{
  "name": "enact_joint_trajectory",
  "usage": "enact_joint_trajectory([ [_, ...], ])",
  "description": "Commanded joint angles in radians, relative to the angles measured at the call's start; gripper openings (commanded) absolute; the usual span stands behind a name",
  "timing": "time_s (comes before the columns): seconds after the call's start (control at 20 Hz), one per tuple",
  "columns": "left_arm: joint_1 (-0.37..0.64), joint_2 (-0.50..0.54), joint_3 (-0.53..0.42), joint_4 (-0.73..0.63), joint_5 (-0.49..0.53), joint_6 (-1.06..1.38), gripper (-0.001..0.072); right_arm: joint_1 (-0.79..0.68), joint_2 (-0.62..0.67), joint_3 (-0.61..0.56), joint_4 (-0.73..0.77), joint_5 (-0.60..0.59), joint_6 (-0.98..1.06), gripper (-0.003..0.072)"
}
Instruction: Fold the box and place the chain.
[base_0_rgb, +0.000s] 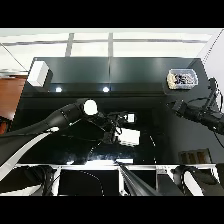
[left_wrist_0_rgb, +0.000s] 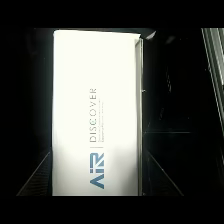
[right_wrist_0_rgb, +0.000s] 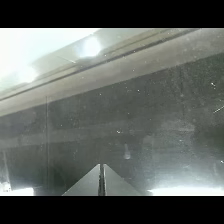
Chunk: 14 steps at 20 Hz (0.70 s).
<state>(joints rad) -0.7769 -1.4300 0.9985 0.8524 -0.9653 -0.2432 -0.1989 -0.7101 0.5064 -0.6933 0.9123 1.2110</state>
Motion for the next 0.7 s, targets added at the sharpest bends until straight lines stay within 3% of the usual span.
enact_joint_trajectory([
  [0.0, -0.007, -0.001, 0.001, 0.009, 0.023, -0.015, 0.0713, 0.0, 0.001, 0.001, 0.0, 0.0, 0.0, 0.004],
  [0.3, -0.027, -0.043, 0.001, 0.058, 0.033, -0.068, 0.0713, 0.0, 0.001, 0.001, 0.0, -0.003, -0.001, 0.004],
  [0.45, -0.042, -0.076, 0.001, 0.063, 0.085, -0.106, 0.0712, 0.0, 0.001, 0.001, 0.0, -0.014, 0.0, 0.004],
  [0.5, -0.041, -0.075, 0.002, 0.064, 0.105, -0.143, 0.067, 0.0, 0.001, 0.001, 0.001, -0.017, 0.0, 0.004],
  [0.6, -0.024, -0.063, 0.008, 0.064, 0.116, -0.224, 0.0426, 0.0, 0.001, 0.001, 0.001, -0.018, 0.0, 0.004],
  [0.65, -0.008, -0.051, 0.009, 0.064, 0.116, -0.26, 0.0412, 0.0, 0.001, 0.001, 0.001, -0.019, 0.0, 0.004],
])
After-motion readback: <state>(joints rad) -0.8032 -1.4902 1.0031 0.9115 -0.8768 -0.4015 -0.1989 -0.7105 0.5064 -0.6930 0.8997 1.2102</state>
